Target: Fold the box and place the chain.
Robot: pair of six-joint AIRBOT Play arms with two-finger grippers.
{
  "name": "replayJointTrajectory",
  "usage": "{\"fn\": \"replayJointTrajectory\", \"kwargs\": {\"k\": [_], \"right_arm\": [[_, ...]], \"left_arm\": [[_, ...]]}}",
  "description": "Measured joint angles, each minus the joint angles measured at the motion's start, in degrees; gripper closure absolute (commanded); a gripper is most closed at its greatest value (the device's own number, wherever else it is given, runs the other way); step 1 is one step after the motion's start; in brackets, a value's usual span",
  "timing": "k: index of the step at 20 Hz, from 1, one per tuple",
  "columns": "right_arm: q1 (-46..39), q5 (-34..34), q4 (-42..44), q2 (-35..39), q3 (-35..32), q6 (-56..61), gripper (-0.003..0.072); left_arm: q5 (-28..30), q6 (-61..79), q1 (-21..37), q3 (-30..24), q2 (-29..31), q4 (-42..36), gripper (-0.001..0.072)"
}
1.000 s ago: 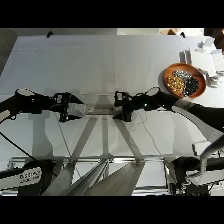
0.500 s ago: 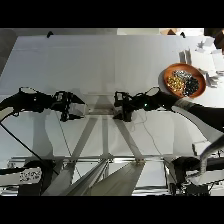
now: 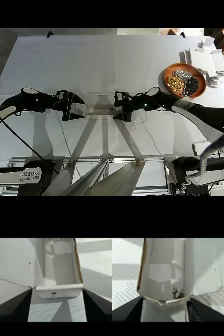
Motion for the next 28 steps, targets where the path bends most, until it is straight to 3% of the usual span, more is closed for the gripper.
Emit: {"fn": "replayJointTrajectory", "kwargs": {"k": [19, 20, 21, 22, 28], "right_arm": [[0.0, -0.02, -0.02, 0.0, 0.0, 0.02, 0.0137], [0.0, -0.02, -0.02, 0.0, 0.0, 0.02, 0.0137], [0.0, -0.02, -0.02, 0.0, 0.02, 0.0, 0.0137], [0.0, -0.09, 0.07, 0.0, 0.02, 0.0, 0.0137], [-0.04, -0.11, -0.04, 0.0, 0.02, 0.0, 0.0137]], "left_arm": [[10.64, -0.85, -8.48, 0.09, -1.03, -1.68, 0.0023], [11.32, -1.09, -8.85, 0.09, -0.98, -1.73, 0.0098], [11.82, -1.31, -9.18, 0.09, -0.96, -1.7, 0.0257], [11.96, -1.25, -9.38, 0.09, -0.94, -1.66, 0.035], [12.85, -1.88, -9.92, 0.11, -0.92, -1.7, 0.037]]}}
